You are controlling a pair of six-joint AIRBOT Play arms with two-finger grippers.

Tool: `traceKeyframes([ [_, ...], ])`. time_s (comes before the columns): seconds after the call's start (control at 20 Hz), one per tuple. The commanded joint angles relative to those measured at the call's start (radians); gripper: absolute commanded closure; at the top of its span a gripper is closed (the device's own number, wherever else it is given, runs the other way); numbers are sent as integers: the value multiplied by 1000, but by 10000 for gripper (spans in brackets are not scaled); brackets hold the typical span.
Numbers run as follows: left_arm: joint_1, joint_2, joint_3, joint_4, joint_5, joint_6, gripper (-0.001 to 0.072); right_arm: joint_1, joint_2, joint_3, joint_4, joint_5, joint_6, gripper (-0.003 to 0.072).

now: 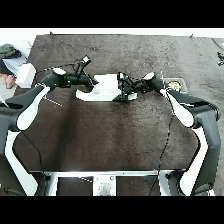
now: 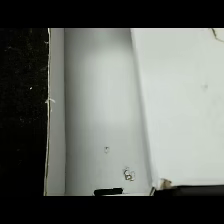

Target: Fold the box and place the chain.

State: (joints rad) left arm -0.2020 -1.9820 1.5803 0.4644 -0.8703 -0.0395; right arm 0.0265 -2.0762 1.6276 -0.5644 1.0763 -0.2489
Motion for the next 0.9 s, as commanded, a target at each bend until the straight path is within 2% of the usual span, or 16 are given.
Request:
traceKeyframes([
  [0.0,-20,-3,0,81,-1,-16,699,1,0,0,1,0,-1,293],
  [0.2,-23,-2,1,75,0,-16,699,1,0,0,1,0,-1,293],
  [0.45,-14,36,75,68,-44,-11,699,1,0,0,1,0,-1,293],
  [0.65,40,104,90,79,-178,26,700,1,0,0,1,0,-1,293],
  [0.85,81,130,90,257,-295,27,697,1,0,0,1,0,-1,293],
])
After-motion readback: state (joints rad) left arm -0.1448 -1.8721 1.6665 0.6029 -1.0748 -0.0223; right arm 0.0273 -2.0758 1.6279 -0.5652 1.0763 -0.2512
